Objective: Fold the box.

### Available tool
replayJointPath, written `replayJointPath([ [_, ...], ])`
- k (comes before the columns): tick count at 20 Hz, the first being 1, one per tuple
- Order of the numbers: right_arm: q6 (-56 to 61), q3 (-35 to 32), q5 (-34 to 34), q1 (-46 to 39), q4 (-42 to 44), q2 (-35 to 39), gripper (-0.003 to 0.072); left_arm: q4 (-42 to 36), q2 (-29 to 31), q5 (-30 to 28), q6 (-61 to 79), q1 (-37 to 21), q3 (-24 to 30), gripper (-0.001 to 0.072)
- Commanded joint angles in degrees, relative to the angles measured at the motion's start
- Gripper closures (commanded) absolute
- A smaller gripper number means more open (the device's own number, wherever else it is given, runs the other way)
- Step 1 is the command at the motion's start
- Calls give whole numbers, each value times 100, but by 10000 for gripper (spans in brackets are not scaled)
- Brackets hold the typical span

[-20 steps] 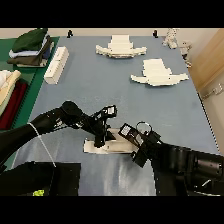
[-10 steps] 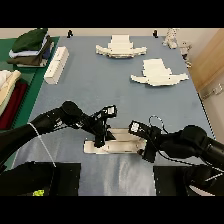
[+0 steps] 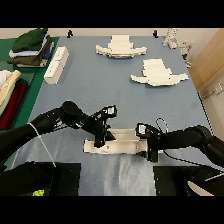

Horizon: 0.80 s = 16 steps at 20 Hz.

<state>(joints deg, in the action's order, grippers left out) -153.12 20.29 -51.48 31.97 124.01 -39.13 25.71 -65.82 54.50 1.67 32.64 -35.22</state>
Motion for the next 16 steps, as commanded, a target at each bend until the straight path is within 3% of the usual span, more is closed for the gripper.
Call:
replayJointPath([
  [1, -229, -22, -90, -87, 87, 28, -29, 0, 0, -4, 2, 2, -2, 694],
  [5, -634, -26, -136, -94, 109, -146, -26, 0, 0, -4, 2, 2, -2, 694],
  [10, -1637, -24, -208, -468, 671, -911, -26, 0, 0, -4, 2, 2, -2, 694],
  [16, -1792, -24, -299, -588, 758, -1084, -26, 0, 0, -4, 2, 0, -2, 694],
])
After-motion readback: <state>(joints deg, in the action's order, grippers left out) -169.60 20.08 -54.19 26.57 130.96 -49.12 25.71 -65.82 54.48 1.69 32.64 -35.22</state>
